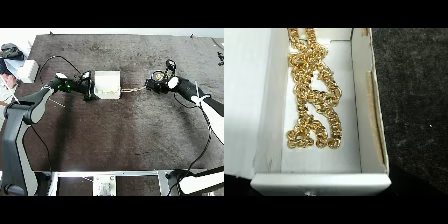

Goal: Fold the box and place the chain.

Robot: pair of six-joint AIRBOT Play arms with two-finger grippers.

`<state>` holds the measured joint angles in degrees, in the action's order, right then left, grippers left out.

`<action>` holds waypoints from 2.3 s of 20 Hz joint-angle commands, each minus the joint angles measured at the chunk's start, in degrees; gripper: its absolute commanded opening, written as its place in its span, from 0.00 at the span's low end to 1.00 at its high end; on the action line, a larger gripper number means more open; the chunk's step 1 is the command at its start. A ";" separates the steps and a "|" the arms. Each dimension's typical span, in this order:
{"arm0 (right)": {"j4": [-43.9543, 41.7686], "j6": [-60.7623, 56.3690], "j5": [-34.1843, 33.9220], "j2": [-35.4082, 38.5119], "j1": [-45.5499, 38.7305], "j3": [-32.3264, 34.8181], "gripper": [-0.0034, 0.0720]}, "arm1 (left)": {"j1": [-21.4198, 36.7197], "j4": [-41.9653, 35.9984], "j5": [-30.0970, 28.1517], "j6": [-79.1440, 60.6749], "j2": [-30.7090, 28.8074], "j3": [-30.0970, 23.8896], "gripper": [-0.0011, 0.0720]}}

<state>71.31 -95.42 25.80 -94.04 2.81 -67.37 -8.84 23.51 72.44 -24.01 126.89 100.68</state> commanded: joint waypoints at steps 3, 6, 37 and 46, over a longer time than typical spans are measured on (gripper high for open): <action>-5.14 -0.44 -7.30 -1.84 -0.20 0.35 0.33 | 0.02 0.00 -0.02 -0.02 0.00 0.02 0.48; -7.85 -0.44 -7.41 -3.19 -0.17 0.28 0.33 | 0.02 0.00 -0.02 -0.02 0.00 0.02 0.48; -6.60 7.39 -14.75 25.14 18.34 -3.52 0.06 | 0.02 0.02 0.00 -0.02 0.00 0.02 0.48; -3.85 7.13 -15.04 21.40 23.47 -8.15 0.06 | 0.02 0.00 -0.02 -0.02 0.00 0.02 0.48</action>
<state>68.36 -88.14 9.63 -70.78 25.39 -74.96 -8.84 23.51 72.44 -24.03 126.89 100.68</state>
